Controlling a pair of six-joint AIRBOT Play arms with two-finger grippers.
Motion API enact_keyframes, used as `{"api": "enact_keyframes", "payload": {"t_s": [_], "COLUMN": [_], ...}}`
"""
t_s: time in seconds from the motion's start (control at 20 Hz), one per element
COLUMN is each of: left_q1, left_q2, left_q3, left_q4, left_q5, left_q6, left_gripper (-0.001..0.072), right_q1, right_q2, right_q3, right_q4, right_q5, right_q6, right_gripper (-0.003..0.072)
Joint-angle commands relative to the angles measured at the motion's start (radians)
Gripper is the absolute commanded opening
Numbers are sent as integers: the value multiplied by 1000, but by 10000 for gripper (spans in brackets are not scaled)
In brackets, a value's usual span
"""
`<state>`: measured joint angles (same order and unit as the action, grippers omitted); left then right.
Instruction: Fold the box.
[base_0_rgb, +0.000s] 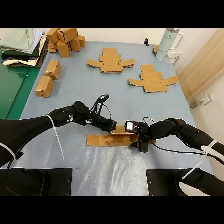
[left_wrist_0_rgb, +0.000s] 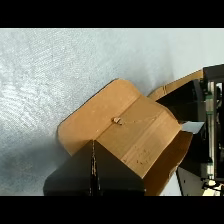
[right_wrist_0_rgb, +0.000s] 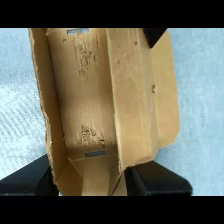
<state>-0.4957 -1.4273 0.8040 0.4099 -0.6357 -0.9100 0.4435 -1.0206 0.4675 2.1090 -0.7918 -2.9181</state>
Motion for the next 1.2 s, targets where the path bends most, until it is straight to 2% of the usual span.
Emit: {"api": "enact_keyframes", "payload": {"t_s": [0.0,0.25,0.4,0.5,0.55,0.75,0.95,1.05,1.1,1.15], "left_q1": [11,156,238,253,250,172,18,34,54,74], "left_q2": [-1,32,148,242,283,397,455,462,460,457], "left_q3": [1,1,-11,-29,-42,-98,-114,-145,-176,-210], "left_q4": [3,3,3,4,4,76,258,240,240,229], "left_q5": [-34,-255,-301,-333,-344,-273,-202,-216,-209,-190], "left_q6": [0,76,228,399,472,529,532,624,680,759], "left_gripper": [13,12,12,12,12,12,12,15,81,534], "right_q1": [1,1,1,1,1,1,1,1,1,1], "right_q2": [0,0,0,0,0,0,0,0,0,0], "right_q3": [1,1,1,1,1,1,1,1,1,1], "right_q4": [1,0,0,0,0,0,0,0,0,0], "right_q5": [1,1,1,1,1,1,1,1,1,1], "right_q6": [1,4,4,4,4,4,4,4,4,4], "right_gripper": [474,474,474,474,474,474,474,474,474,474]}}
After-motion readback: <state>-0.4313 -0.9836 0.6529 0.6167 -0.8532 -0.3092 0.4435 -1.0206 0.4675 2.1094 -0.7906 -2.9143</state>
